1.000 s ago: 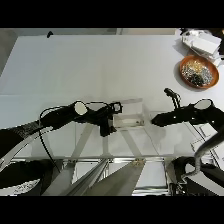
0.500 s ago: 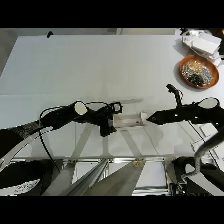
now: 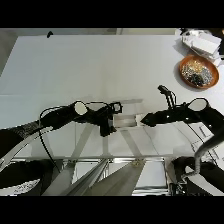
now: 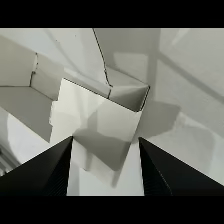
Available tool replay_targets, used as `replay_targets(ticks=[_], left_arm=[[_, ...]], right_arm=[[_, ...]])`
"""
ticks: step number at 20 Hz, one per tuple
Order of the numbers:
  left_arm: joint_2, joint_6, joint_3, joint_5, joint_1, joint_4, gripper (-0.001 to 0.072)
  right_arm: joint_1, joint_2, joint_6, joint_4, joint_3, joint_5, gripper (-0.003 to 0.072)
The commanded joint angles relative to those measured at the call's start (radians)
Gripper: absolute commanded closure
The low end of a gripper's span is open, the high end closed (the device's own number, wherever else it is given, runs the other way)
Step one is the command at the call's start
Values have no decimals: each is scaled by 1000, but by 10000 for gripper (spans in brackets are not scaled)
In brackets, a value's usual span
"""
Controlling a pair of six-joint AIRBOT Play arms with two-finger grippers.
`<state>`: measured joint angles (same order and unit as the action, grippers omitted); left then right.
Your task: Fold the box and place the chain.
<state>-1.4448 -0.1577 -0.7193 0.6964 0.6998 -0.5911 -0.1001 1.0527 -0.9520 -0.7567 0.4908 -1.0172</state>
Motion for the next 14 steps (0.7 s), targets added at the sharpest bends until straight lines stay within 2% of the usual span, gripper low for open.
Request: replay_targets(ticks=[1,8,14], left_arm=[[0,0,0,0,0,0,376],[0,1,0,0,0,0,376],[0,0,0,0,0,0,376]], right_arm=[[-96,-1,-122,-60,38,88,221],[-293,60,-603,-434,169,80,230],[-391,64,-809,-546,185,102,231]])
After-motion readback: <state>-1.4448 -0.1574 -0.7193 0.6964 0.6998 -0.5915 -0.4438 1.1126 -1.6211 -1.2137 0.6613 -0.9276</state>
